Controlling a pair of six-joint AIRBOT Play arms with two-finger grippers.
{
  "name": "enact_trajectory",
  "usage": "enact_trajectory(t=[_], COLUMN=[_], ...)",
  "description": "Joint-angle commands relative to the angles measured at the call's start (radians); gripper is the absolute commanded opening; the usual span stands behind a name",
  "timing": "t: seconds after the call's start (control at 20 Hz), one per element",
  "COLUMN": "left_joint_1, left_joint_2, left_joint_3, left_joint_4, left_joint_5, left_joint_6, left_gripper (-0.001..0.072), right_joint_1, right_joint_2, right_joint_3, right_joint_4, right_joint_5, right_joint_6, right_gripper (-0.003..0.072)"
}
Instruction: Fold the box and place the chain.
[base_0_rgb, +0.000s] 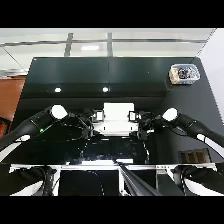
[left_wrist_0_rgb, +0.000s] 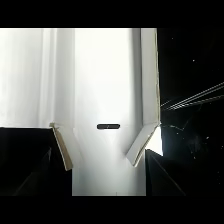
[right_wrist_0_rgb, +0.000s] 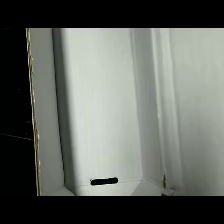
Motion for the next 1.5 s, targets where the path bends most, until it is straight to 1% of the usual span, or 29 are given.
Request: enact_trajectory(t=[0.0, 0.15, 0.2, 0.25, 0.3, 0.45, 0.55, 0.75, 0.8, 0.95, 1.2, 1.45], left_joint_1=[0.004, -0.008, -0.016, -0.023, -0.031, -0.057, -0.063, -0.063, -0.063, -0.063, -0.063, -0.063], left_joint_2=[0.002, 0.002, 0.0, -0.002, -0.006, -0.02, -0.022, -0.023, -0.026, -0.045, -0.09, -0.102], left_joint_3=[0.001, 0.001, 0.001, 0.001, 0.001, 0.001, 0.001, 0.001, 0.001, 0.001, 0.001, 0.001], left_joint_4=[0.024, 0.006, -0.002, -0.022, -0.036, -0.039, -0.047, -0.157, -0.19, -0.209, -0.304, -0.307], left_joint_5=[-0.01, -0.025, -0.015, -0.01, 0.01, 0.088, 0.101, 0.131, 0.131, 0.123, 0.103, 0.082], left_joint_6=[-0.045, -0.044, -0.044, -0.042, -0.032, -0.027, -0.029, -0.036, -0.036, -0.036, -0.036, -0.035], left_gripper=[0.0695, 0.0673, 0.0587, 0.0436, 0.0327, 0.0324, 0.0324, 0.0326, 0.0326, 0.0326, 0.0326, 0.0325], right_joint_1=[0.0, 0.0, 0.0, 0.0, 0.0, 0.0, 0.0, 0.0, 0.0, 0.0, 0.0, 0.0], right_joint_2=[0.0, 0.0, 0.0, 0.0, 0.0, 0.0, 0.0, 0.0, 0.0, 0.0, 0.0, 0.0], right_joint_3=[0.0, 0.0, 0.0, 0.0, 0.0, 0.0, 0.0, 0.0, 0.0, 0.0, 0.0, 0.0], right_joint_4=[0.0, 0.0, 0.0, 0.0, 0.0, 0.0, 0.0, 0.0, 0.0, 0.0, 0.0, 0.0], right_joint_5=[-0.007, -0.007, -0.007, -0.007, -0.007, -0.007, -0.007, -0.007, -0.007, -0.007, -0.007, -0.007], right_joint_6=[0.004, 0.004, 0.004, 0.004, 0.004, 0.004, 0.004, 0.004, 0.004, 0.004, 0.004, 0.004], right_gripper=[0.0137, 0.0137, 0.0137, 0.0137, 0.0137, 0.0137, 0.0137, 0.0137, 0.0137, 0.0137, 0.0137, 0.0137])
